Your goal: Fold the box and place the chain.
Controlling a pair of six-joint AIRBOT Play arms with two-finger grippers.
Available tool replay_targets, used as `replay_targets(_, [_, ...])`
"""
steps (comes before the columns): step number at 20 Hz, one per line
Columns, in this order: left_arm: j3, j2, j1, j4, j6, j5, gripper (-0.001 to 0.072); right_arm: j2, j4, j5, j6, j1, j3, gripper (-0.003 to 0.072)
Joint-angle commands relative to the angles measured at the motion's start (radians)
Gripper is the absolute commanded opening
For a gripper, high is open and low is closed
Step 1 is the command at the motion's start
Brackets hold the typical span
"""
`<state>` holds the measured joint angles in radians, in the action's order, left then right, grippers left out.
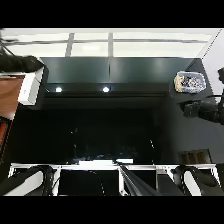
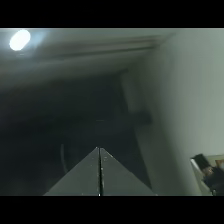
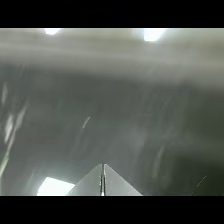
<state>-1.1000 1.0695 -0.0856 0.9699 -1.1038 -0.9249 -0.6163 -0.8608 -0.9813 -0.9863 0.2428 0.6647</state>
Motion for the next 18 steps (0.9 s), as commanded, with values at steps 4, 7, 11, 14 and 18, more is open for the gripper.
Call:
replay_targets(4, [0.62, -0.459, 0.224, -0.008, 0.068, 0.456, 0.0028, -0.009, -0.058, 0.328, 0.025, -0.027, -0.038, 0.0015])
replay_targets(7, [0.629, -0.485, 0.204, -0.01, 0.066, 0.433, 0.0028, -0.01, -0.082, 0.25, 0.025, -0.027, -0.039, 0.0015])
replay_targets(11, [0.63, -0.477, 0.208, -0.013, 0.058, 0.431, 0.0028, -0.01, -0.082, 0.248, 0.025, -0.027, -0.039, 0.0015])
replay_targets(14, [0.63, -0.476, 0.208, -0.013, 0.058, 0.431, 0.0028, -0.01, -0.082, 0.248, 0.025, -0.027, -0.039, 0.0015])
replay_targets(18, [0.63, -0.476, 0.208, -0.013, 0.058, 0.431, 0.0028, -0.01, -0.082, 0.248, 0.025, -0.027, -0.039, 0.0015])
